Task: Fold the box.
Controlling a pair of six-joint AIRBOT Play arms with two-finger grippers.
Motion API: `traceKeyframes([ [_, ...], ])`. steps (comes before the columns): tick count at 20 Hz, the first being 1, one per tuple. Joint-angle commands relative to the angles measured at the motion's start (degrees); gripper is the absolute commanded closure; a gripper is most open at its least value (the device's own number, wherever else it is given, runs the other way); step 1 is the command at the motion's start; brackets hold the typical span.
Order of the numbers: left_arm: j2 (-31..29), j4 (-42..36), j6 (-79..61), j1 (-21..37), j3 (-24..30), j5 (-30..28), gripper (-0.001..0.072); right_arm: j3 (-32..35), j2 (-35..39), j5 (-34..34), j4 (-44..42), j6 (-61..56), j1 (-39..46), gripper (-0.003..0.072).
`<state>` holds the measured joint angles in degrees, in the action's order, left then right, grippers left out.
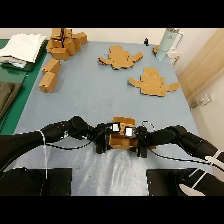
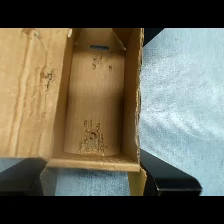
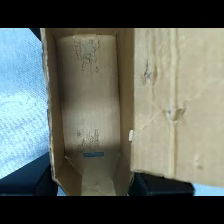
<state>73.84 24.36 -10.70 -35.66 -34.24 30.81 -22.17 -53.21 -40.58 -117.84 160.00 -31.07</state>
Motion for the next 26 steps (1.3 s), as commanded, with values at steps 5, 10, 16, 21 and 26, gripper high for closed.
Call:
traceKeyframes([
  [5, 0.04, 2.62, 0.02, -0.07, -0.04, 1.29, 0.0293, 0.0, 0.02, 0.02, 0.0, 0.09, -0.02, 0.0184],
  [10, -0.04, 2.6, -0.33, -0.04, -0.07, 1.95, 0.0133, 0.0, 0.02, 0.02, 0.0, 0.09, -0.02, 0.0184],
  [16, -0.04, 2.6, -0.39, -0.04, -0.33, 1.95, 0.0043, 0.0, 0.02, 0.02, -0.02, 0.09, -0.02, 0.0185],
  [21, -0.02, 2.56, -0.26, -0.07, -2.14, 1.95, 0.0044, 0.0, 0.02, 0.02, 0.0, 0.09, -0.02, 0.0184],
  [26, -0.02, 2.49, -0.26, -0.07, -2.12, 2.34, 0.0045, 0.0, 0.02, 0.02, 0.0, 0.09, -0.02, 0.0184],
])
